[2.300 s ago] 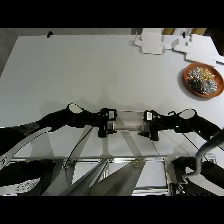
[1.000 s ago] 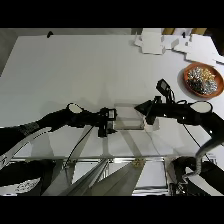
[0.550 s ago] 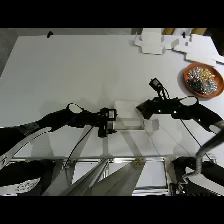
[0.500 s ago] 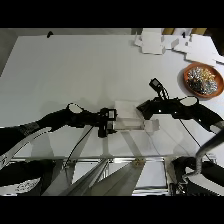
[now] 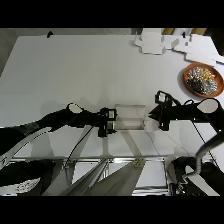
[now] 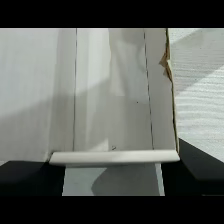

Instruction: Fold the box and place the chain.

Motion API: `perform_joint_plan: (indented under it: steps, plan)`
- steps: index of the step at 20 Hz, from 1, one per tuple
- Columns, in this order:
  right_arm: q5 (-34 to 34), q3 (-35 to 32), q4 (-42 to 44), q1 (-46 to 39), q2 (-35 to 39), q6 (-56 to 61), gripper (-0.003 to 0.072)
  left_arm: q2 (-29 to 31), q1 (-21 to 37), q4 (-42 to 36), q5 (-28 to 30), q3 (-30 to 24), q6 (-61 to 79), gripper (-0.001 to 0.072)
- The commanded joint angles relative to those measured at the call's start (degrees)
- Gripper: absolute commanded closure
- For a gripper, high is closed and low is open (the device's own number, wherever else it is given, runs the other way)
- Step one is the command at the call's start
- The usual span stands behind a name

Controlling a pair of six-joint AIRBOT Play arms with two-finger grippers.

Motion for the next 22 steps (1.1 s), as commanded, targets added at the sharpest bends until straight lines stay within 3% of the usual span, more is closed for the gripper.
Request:
perform_joint_plan:
  steps: [1, 6, 10, 18, 19, 20, 22]
  plan:
    - [-1.8, -4.4, -4.1, 1.2, 0.9, -8.8, 0.0481, 0.0, 0.0, 0.0, 0.0, 0.0, 0.0, 0.0699]
    - [-9.6, -6.4, 1.1, 6.9, -1.7, -14.7, 0.0486, 0.0, 0.0, 0.0, 0.0, 0.0, 0.0, 0.0699]
    - [-9.2, -6.4, 9.7, 6.9, -5.7, -20.3, 0.0488, 0.0, 0.0, 0.0, 0.0, 0.0, 0.0, 0.0699]
    - [-8.0, -6.4, 16.4, 11.0, -9.7, -21.6, 0.0505, 0.0, 0.0, 0.0, 0.0, 0.0, 0.0, 0.0699]
    - [-8.5, -6.4, 17.9, 11.2, -10.3, -21.6, 0.0473, 0.0, 0.0, 0.0, 0.0, 0.0, 0.0, 0.0699]
    - [-9.3, -6.4, 18.3, 11.1, -10.4, -21.2, 0.0375, 0.0, 0.0, 0.0, 0.0, 0.0, 0.0, 0.0699]
    - [-9.1, -6.4, 17.6, 9.1, -9.6, -20.2, 0.0326, 0.0, 0.0, 0.0, 0.0, 0.0, 0.0, 0.0699]
